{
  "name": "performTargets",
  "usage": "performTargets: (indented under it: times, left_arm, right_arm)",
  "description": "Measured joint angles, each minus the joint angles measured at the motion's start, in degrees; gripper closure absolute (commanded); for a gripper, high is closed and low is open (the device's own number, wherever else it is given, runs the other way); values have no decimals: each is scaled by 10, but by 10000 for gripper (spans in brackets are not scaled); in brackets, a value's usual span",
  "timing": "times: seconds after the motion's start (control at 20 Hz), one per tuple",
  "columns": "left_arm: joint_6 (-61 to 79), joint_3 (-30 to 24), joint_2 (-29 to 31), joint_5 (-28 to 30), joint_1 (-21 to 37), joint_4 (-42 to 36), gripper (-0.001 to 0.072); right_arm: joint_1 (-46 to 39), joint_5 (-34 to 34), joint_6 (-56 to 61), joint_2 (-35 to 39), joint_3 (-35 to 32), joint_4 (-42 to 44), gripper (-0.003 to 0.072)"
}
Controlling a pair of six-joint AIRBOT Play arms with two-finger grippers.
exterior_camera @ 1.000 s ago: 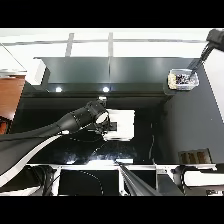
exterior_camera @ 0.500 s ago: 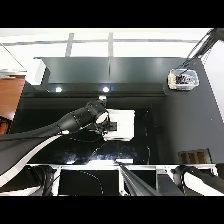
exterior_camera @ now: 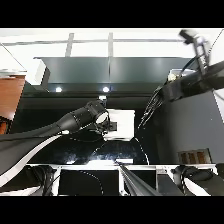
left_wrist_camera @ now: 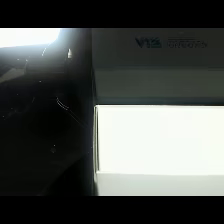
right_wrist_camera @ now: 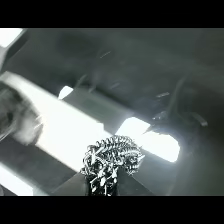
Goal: Fold the box and place the chain.
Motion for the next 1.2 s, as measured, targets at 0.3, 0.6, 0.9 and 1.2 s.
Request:
performTargets:
  times: [0.3,0.6,0.9,1.2]
  left_arm:
    - [0,0,0,0,0,0,680]
    - [0,0,0,0,0,0,680]
    - [0,0,0,0,0,0,680]
    - [0,0,0,0,0,0,680]
  right_arm:
    - [71,-39,-11,3,-36,82,642]
    - [84,-53,-24,3,-42,135,642]
    - [86,-54,-28,3,-42,151,642]
    - [86,-59,-42,3,-46,191,642]
